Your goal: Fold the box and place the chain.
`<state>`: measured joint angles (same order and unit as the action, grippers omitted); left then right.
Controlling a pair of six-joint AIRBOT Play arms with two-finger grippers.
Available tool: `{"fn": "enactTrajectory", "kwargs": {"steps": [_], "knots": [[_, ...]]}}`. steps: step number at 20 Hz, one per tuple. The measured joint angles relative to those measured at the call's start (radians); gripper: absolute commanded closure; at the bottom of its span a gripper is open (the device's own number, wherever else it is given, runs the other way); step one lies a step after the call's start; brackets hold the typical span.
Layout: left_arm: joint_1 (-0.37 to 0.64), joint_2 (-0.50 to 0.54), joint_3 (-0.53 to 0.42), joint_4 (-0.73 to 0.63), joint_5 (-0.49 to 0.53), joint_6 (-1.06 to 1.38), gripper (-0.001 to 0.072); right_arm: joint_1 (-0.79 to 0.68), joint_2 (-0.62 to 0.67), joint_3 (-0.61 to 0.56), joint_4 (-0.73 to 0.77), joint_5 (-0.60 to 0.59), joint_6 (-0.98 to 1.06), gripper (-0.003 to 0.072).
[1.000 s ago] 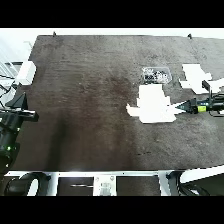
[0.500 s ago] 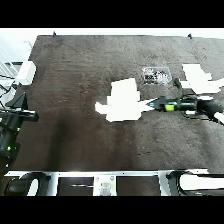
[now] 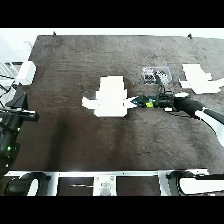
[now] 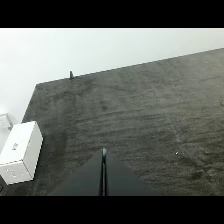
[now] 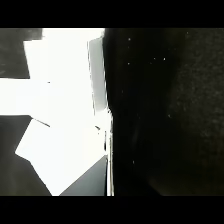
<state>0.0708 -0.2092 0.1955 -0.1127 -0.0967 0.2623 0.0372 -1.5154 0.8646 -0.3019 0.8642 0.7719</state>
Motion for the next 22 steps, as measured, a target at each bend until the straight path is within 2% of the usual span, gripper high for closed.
{"fn": "enactTrajectory", "kwargs": {"steps": [1, 2, 3, 4, 9, 12, 16, 20, 22], "knots": [[0.000, 0.000, 0.000, 0.000, 0.000, 0.000, 0.0489, 0.012, -0.004, 0.000, 0.007, -0.013, -0.008, 0.0688], [0.000, 0.000, 0.000, 0.000, 0.000, 0.000, 0.0104, 0.020, -0.008, 0.002, 0.016, -0.026, -0.016, 0.0687], [0.000, 0.000, 0.000, 0.000, 0.000, 0.000, 0.0025, 0.027, -0.009, 0.003, 0.031, -0.041, -0.024, 0.0688], [0.000, 0.000, 0.000, 0.000, 0.000, -0.002, 0.0048, 0.033, -0.011, 0.004, 0.046, -0.053, -0.035, 0.0687], [0.000, -0.012, 0.002, 0.000, -0.065, -0.001, 0.0050, 0.048, -0.037, 0.023, 0.093, -0.088, -0.080, 0.0687], [0.000, -0.100, 0.024, 0.001, -0.122, -0.001, 0.0049, 0.060, -0.052, 0.030, 0.104, -0.097, -0.120, 0.0688], [0.000, -0.365, 0.140, 0.001, -0.220, -0.013, 0.0050, 0.075, -0.059, 0.033, 0.135, -0.124, -0.179, 0.0687], [0.000, -0.697, 0.352, 0.020, -0.385, -0.079, 0.0050, 0.093, -0.062, 0.034, 0.164, -0.137, -0.225, 0.0687], [0.000, -0.858, 0.485, 0.086, -0.494, -0.166, 0.0050, 0.100, -0.062, 0.034, 0.172, -0.140, -0.237, 0.0687]]}}
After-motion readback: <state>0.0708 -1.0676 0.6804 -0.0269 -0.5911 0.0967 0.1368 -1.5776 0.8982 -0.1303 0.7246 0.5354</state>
